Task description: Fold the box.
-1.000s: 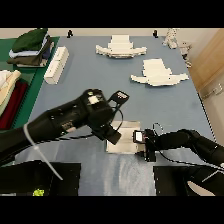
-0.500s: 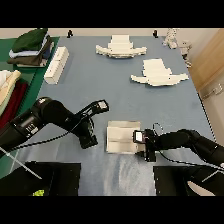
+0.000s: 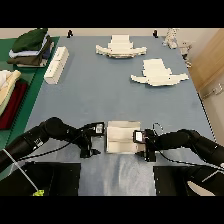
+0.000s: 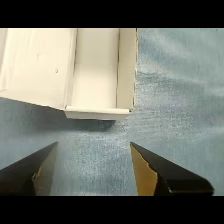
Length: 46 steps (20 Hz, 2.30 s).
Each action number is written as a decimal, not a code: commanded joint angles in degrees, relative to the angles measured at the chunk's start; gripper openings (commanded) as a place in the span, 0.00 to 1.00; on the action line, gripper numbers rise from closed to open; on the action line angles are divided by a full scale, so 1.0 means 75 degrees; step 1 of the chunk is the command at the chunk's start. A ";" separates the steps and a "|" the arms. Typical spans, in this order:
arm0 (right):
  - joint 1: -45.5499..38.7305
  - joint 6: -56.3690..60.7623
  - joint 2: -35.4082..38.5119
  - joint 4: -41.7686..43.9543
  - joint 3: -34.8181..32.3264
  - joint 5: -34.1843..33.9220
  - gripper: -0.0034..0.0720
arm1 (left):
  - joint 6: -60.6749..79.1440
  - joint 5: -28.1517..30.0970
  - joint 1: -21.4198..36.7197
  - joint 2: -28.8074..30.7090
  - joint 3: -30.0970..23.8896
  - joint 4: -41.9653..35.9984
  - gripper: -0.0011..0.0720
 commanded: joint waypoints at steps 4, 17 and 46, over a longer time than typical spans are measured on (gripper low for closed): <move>-0.0003 0.0000 -0.0003 0.0000 0.0006 0.0003 0.71 | 0.0682 0.1492 -0.0749 -0.0315 -0.0309 -0.1046 0.96; -0.0003 0.0000 -0.0003 0.0000 0.0006 0.0003 0.71 | 0.1195 0.2122 -0.1378 -0.1262 -0.0309 -0.1498 0.96; -0.0003 0.0000 -0.0003 0.0000 0.0006 0.0003 0.71 | 0.1667 0.2028 -0.1376 -0.1638 -0.0309 -0.1821 0.96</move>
